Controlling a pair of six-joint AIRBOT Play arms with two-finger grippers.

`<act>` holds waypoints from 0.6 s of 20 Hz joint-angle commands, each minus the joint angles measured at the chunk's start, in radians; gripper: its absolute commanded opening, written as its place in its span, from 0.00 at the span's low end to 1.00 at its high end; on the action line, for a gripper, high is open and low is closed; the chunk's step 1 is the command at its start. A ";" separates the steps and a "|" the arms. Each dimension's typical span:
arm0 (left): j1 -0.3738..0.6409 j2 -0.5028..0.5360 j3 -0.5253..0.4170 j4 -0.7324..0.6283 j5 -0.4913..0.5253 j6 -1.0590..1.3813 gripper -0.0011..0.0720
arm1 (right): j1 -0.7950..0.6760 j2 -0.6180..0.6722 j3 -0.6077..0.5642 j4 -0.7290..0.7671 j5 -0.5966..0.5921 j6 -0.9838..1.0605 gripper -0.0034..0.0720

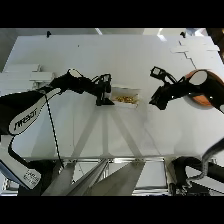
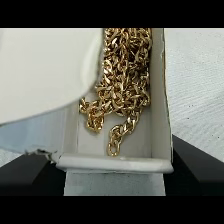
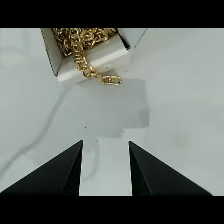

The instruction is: Fold the box and place the chain.

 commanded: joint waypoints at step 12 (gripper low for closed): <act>0.001 0.000 0.001 0.000 0.000 0.000 0.42 | 0.090 -0.201 -0.020 0.285 -0.183 -0.443 0.43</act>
